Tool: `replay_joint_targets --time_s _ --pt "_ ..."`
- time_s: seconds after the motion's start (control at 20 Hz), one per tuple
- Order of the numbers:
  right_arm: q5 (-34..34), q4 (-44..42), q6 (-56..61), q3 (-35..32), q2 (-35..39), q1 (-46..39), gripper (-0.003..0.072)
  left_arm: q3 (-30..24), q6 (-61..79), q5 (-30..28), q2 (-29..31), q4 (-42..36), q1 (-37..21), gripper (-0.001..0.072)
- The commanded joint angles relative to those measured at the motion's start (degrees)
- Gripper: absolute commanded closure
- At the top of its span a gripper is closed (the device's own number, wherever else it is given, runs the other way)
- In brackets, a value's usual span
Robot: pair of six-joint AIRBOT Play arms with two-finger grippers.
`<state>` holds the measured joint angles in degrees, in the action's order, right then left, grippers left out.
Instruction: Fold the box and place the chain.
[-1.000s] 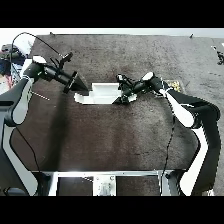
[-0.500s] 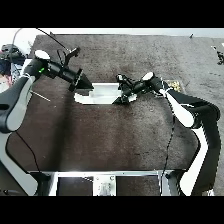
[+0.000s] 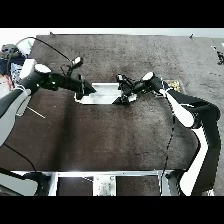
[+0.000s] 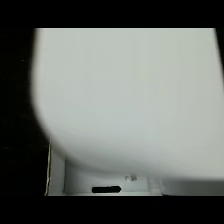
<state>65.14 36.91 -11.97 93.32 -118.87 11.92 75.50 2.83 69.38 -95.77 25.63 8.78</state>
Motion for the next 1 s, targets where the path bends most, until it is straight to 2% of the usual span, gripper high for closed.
replay_joint_targets --time_s 0.0,0.1,0.2,0.4,0.65,0.95 --pt "0.00 -0.02 0.02 -0.02 -0.02 0.04 0.0287 -2.71 -0.46 -8.48 -0.87 -0.92 2.91 0.0703" --pt "0.00 -0.02 0.02 0.00 -0.02 0.04 0.0287 -1.68 -0.79 -12.35 -2.05 -1.57 3.80 0.0701" --pt "0.00 -0.02 0.02 -0.02 -0.02 0.04 0.0287 1.77 -0.85 -15.32 -3.43 -1.60 3.48 0.0701" --pt "0.00 -0.02 0.02 0.00 -0.02 0.04 0.0287 8.11 -2.45 -16.46 -7.19 -1.64 2.78 0.0701" --pt "0.00 -0.02 0.02 -0.02 -0.02 0.04 0.0287 8.35 -2.99 -20.79 -9.31 -1.66 2.78 0.0700" --pt "0.00 -0.02 0.02 0.00 -0.02 0.04 0.0287 8.35 -3.02 -21.31 -12.39 -1.66 2.84 0.0699"
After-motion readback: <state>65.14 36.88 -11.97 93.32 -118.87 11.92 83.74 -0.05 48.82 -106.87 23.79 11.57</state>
